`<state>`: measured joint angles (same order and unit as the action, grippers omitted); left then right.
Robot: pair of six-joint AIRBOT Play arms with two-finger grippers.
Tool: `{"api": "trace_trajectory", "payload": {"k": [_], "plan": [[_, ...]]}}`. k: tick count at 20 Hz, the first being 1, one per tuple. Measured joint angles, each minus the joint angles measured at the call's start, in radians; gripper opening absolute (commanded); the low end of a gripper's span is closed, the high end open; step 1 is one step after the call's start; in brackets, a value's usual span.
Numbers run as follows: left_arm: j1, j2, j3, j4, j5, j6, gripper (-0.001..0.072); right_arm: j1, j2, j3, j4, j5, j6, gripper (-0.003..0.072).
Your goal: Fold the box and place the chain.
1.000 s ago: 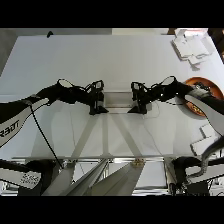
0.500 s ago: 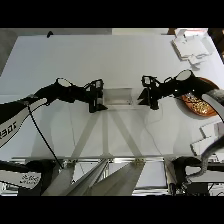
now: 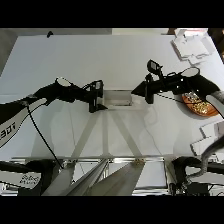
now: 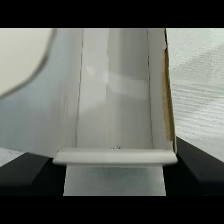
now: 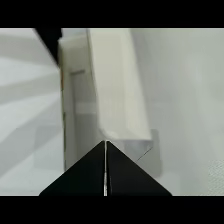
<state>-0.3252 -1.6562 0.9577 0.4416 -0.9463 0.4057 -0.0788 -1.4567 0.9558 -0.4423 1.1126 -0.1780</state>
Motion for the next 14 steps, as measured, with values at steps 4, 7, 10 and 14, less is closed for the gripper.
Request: {"api": "trace_trajectory", "payload": {"k": [4, 7, 10, 14], "plan": [[0.000, 0.000, 0.000, 0.000, 0.000, 0.002, 0.0258, 0.021, -0.038, 0.000, 0.065, -0.124, 0.047, 0.0005], [0.000, 0.000, 0.000, 0.002, 0.000, 0.002, 0.0258, 0.026, -0.091, 0.000, 0.086, -0.188, 0.074, 0.0005], [0.000, 0.000, 0.000, 0.001, 0.000, 0.002, 0.0258, 0.028, -0.150, 0.000, 0.097, -0.208, 0.087, 0.0006], [0.000, 0.000, 0.000, 0.002, -0.001, 0.002, 0.0258, 0.029, -0.172, 0.001, 0.099, -0.189, 0.096, 0.0010]]}}
